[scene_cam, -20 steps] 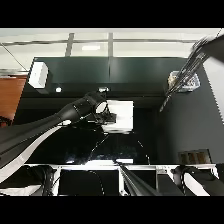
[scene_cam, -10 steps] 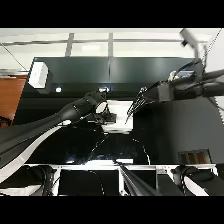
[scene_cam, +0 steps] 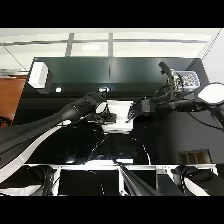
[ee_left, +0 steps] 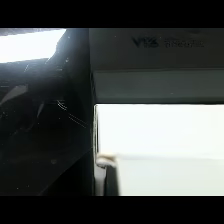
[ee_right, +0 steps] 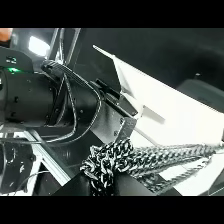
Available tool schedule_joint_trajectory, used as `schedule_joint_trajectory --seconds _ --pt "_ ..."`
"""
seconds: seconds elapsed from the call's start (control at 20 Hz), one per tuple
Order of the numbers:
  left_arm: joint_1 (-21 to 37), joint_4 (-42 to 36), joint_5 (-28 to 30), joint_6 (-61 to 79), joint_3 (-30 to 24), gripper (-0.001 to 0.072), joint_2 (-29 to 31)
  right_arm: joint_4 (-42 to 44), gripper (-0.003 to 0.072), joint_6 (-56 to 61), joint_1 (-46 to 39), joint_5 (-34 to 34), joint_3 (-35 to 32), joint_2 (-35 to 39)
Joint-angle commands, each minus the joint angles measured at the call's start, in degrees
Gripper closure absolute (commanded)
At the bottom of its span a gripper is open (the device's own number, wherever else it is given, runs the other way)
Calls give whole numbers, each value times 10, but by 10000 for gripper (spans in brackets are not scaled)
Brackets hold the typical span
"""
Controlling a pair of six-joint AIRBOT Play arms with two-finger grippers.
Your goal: Fold the box and place the chain.
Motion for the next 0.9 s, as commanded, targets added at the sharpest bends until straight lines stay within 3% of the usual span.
schedule_joint_trajectory --seconds 0.0,0.35,0.4,0.45,0.5,0.7,0.85 --pt "0 0 0 0 0 682 0 8 670 0 21 -43 -12 -7" --pt "0 0 0 0 0 682 0 -12 669 2 29 -63 -33 -58" --pt "0 0 0 0 0 682 0 -13 641 2 30 -68 -34 -66" --pt "0 0 0 0 0 682 0 -14 422 1 27 -71 -34 -68" --pt "0 0 0 0 0 682 0 -20 317 1 10 -65 -30 -68" --pt "0 0 0 0 0 682 0 -139 324 2 -136 6 0 -61" --pt "0 0 0 0 0 682 0 -274 306 73 -229 -81 -14 -61"
